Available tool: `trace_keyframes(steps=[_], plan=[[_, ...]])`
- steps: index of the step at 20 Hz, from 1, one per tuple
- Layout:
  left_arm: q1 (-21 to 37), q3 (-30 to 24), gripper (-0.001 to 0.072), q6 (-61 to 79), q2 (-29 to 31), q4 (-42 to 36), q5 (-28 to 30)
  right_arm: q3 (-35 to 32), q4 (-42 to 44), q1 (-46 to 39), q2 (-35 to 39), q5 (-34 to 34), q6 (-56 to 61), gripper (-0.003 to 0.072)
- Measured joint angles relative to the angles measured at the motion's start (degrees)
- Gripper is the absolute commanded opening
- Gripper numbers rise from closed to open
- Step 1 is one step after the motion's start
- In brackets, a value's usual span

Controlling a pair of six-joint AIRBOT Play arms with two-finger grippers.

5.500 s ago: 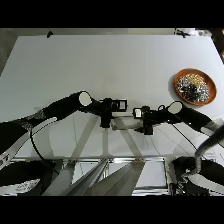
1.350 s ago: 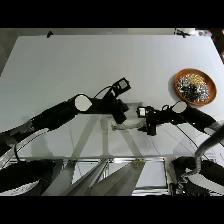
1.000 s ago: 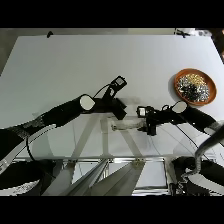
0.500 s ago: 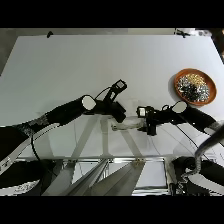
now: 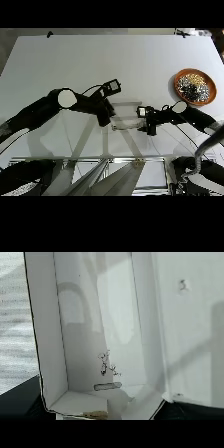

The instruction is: Fold the box and place the chain.

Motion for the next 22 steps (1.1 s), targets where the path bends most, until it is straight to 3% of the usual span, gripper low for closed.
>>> trace_keyframes(steps=[1, 4, 7, 11, 15, 22], plan=[[0.3, 0.0, 0.0293, 0.0, 0.8, 3.2, -3.0, 0.0, 0.0, 0.0, 0.0, 0.0, 0.0, 0.0335], [0.6, 0.0, 0.0292, 0.7, 1.6, 9.6, -8.9, 0.0, 0.0, 0.0, 0.0, 0.0, 0.0, 0.0335], [0.7, 0.0, 0.0291, 5.3, 0.2, 10.9, -10.8, 0.0, 0.0, 0.0, 0.0, 0.0, 0.0, 0.0335], [0.4, 0.0, 0.0291, 12.5, -3.9, 11.1, -10.6, 0.0, 0.0, 0.0, 0.0, 0.0, 0.0, 0.0335], [-0.9, 0.0, 0.0292, 15.4, -7.4, 10.9, -6.8, 0.0, 0.0, 0.0, 0.0, 0.0, 0.0, 0.0335], [-2.1, 0.0, 0.0270, 16.8, -9.3, 11.1, -2.8, 0.0, 0.0, 0.0, 0.0, 0.0, 0.0, 0.0335]])
